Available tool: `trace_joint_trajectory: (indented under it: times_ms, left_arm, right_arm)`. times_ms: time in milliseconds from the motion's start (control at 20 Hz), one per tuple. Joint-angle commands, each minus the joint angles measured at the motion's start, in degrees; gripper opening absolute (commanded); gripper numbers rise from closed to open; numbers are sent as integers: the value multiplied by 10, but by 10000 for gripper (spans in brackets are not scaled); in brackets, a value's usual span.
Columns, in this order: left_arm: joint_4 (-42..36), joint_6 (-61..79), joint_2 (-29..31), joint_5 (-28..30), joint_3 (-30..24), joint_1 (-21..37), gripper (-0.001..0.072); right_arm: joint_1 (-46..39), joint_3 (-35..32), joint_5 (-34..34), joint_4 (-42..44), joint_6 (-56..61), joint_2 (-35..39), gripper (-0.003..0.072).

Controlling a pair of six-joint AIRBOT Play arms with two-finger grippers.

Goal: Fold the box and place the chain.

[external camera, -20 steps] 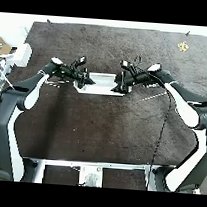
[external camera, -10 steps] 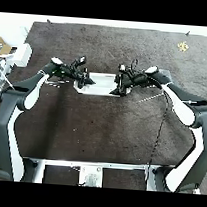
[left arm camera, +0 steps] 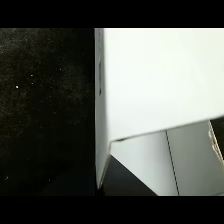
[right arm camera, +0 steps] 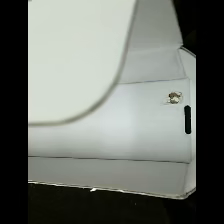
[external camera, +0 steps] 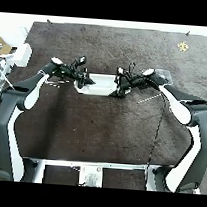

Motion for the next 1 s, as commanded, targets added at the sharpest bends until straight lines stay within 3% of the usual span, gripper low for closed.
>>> trace_joint_trajectory:
  times_ms: [0,950]
  left_arm:
    - [0,0,0,0,0,0,11]
    - [0,0,0,0,0,0,12]
  right_arm:
    - [1,0,2,6,-16,-4,676]
    - [-10,1,38,46,-8,-4,685]
